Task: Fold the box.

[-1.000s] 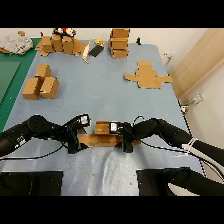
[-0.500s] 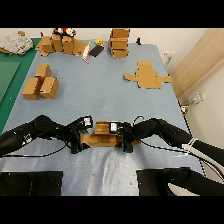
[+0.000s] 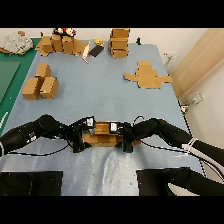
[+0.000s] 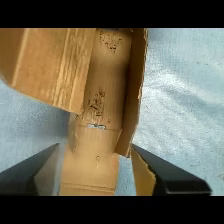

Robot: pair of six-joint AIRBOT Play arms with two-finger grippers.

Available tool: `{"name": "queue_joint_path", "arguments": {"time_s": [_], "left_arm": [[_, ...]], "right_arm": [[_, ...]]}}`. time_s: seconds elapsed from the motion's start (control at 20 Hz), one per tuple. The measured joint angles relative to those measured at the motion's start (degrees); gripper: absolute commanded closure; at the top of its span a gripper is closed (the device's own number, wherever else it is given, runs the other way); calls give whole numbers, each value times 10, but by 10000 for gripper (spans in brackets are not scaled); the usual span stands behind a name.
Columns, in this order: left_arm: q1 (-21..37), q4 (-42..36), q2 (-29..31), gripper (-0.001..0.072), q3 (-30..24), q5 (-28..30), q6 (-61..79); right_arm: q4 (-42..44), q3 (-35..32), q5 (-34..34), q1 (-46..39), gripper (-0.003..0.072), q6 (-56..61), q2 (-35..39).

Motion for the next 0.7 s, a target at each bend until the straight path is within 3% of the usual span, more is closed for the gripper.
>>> {"name": "queue_joint_path", "arguments": {"time_s": [0.05, 0.7], "left_arm": [[-3, -1, -1, 368, 0, 0, 3], [-21, -45, -2, 369, 0, 1, 81]], "right_arm": [[0, 0, 0, 0, 227, 0, 0], [0, 0, 0, 0, 227, 0, 0]]}}
